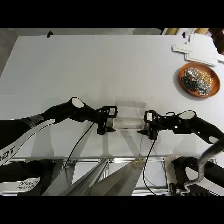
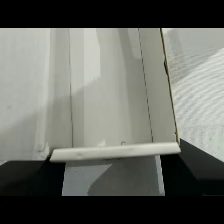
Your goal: Fold the box and place the chain.
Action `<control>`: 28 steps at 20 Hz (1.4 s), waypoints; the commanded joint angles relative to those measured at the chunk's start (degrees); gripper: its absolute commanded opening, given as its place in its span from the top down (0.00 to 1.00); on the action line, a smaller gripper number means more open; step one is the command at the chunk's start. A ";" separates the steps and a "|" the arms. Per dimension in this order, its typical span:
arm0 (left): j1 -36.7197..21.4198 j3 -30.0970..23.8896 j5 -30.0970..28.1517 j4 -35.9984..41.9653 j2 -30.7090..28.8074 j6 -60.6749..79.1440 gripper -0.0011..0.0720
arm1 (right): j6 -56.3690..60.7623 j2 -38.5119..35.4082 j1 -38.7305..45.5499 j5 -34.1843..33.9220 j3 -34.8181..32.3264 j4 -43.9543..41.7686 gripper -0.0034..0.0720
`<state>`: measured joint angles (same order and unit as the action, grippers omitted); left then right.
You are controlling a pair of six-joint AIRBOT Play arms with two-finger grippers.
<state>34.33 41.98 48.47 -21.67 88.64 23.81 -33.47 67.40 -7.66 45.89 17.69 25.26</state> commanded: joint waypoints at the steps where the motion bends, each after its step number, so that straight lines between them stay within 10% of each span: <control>1: 0.04 -0.04 0.22 -0.17 -0.04 0.17 0.70 | -0.04 -0.02 0.04 -0.22 0.04 0.00 0.41; 17: 0.04 -0.04 0.22 -0.17 -0.04 0.17 0.70 | 0.09 -0.02 0.04 -0.61 0.04 0.50 0.42; 21: 0.04 -0.04 0.24 -0.17 -0.04 0.17 0.70 | 1.66 -0.79 0.04 -4.46 0.04 3.19 0.02; 28: 0.04 -0.04 0.22 -0.17 -0.04 0.17 0.70 | 30.10 -15.96 0.04 -1.27 0.04 32.72 0.03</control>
<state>34.37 41.95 48.88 -21.69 88.62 23.92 -16.05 57.49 -7.64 42.00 17.67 44.97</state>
